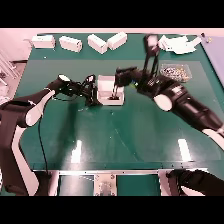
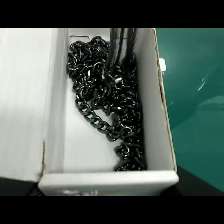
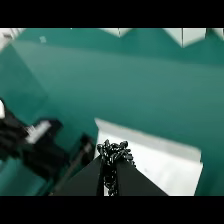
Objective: Fold the box and place the chain.
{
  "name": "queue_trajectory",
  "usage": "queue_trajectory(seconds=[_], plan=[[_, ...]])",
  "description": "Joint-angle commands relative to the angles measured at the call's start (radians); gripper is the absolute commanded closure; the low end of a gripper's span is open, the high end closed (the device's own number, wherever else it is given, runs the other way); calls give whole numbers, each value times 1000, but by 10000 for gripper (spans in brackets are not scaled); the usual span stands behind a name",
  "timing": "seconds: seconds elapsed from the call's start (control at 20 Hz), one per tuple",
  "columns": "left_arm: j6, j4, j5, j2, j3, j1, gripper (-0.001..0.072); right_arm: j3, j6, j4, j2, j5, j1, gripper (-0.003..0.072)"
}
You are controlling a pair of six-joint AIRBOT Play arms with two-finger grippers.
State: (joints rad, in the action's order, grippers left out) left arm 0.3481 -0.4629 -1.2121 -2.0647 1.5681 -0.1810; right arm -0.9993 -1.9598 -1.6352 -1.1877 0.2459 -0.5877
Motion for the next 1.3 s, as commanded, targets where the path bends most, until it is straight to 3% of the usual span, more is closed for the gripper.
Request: queue_trajectory(seconds=[0.0, 0.2, 0.25, 0.35, 0.6, 0.65, 0.7, 0.75, 0.85, 0.95, 1.25], plan=[[0, 0, 0, 0, 0, 1, 331, 68, -23, 5, -117, -116, -1, 675], [0, 0, 0, 0, 0, 1, 331, 68, -94, 6, -265, -149, -2, 674], [0, 0, 0, 0, 0, 1, 331, 68, -118, 5, -284, -149, -5, 644], [0, 0, 0, 0, 0, 1, 331, 67, -127, 4, -282, -149, -3, 92], [0, 0, 0, 0, 0, 1, 331, 60, -47, 0, -138, -149, 24, 83], [0, 0, 0, 0, 0, 1, 331, 60, 1, 0, -90, -149, 36, 111], [0, 0, 0, 0, 0, 1, 331, 60, 38, 0, -42, -149, 52, 237], [0, 0, 0, 0, 0, 1, 331, 60, 84, 0, -4, -149, 71, 310], [0, 0, 0, 0, 0, 1, 331, 60, 169, 1, 39, -148, 132, 327], [0, 0, 0, 0, 0, 1, 331, 54, 240, 1, 41, -148, 197, 386], [0, 0, 0, 0, 0, 1, 331, 2, 349, 1, -23, -148, 332, 399]])
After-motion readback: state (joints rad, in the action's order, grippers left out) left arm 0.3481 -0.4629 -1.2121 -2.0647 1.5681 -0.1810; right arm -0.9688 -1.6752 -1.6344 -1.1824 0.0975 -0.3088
